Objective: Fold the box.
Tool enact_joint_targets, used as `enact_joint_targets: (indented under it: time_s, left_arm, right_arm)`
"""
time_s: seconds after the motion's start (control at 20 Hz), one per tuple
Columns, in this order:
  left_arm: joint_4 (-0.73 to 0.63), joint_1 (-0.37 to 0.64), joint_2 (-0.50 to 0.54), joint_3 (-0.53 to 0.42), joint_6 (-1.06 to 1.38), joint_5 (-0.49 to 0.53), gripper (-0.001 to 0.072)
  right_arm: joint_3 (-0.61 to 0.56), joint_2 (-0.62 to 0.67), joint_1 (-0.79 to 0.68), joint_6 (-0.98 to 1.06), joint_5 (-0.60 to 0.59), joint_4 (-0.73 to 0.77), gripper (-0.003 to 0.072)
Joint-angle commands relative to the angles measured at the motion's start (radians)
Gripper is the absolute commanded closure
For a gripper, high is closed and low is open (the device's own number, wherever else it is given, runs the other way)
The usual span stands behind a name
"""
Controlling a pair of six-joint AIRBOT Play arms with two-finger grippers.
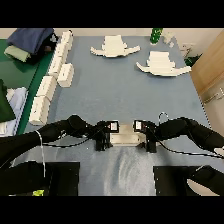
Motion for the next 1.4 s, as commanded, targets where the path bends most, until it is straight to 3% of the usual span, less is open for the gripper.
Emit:
enact_joint_targets:
  time_s: [0.0,0.2,0.25,1.35]
  left_arm:
    - [0.004,0.0,-0.001,0.0,0.003,-0.014,0.0099]
    - [0.003,0.0,-0.001,0.0,0.003,-0.014,0.0094]
    - [0.003,0.0,0.0,0.0,0.002,-0.013,0.0011]
    - [-0.011,0.004,0.002,0.005,0.003,-0.007,0.0012]
  right_arm:
    - [0.0,0.001,0.0,0.0,0.0,0.0,0.0181]
    - [0.0,0.001,0.0,0.0,0.0,0.0,0.0181]
    - [0.0,0.001,0.0,0.0,0.0,0.0,0.0181]
    - [0.0,0.001,0.0,0.0,0.0,0.0,0.018]
